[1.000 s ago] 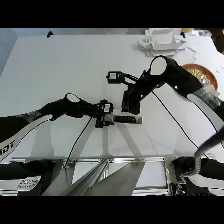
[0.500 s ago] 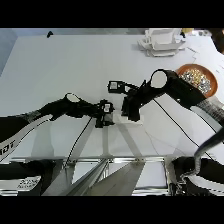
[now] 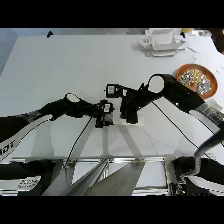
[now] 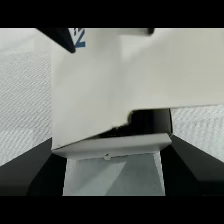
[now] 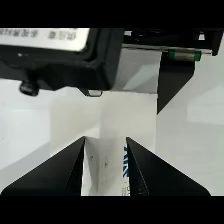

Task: Fold the box and place the chain.

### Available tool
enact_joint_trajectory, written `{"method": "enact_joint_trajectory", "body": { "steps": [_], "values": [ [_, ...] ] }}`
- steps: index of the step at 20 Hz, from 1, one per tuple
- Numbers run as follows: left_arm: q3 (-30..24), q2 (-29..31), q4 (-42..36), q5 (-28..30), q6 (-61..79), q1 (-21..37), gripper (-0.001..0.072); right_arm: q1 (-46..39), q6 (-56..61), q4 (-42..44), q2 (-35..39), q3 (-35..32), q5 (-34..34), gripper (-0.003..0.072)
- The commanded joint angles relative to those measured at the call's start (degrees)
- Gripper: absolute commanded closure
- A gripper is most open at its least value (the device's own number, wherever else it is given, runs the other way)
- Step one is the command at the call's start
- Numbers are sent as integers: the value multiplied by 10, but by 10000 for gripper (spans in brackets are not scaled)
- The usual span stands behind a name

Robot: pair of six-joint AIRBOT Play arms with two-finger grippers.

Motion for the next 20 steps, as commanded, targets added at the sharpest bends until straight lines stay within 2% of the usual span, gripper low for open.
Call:
{"method": "enact_joint_trajectory", "body": {
  "steps": [1,10,12,18,20],
  "values": [
    [0,0,0,0,0,0,623,2,-2,-1,0,-14,-7,388],
    [0,0,0,0,0,0,623,2,2,-12,2,-19,-46,403],
    [0,0,0,0,0,0,623,2,5,-28,4,-19,-46,464],
    [0,0,0,0,0,0,623,2,18,-35,5,-19,-52,474],
    [0,0,0,0,0,0,623,2,18,-35,5,-19,-53,540]
  ]
}}
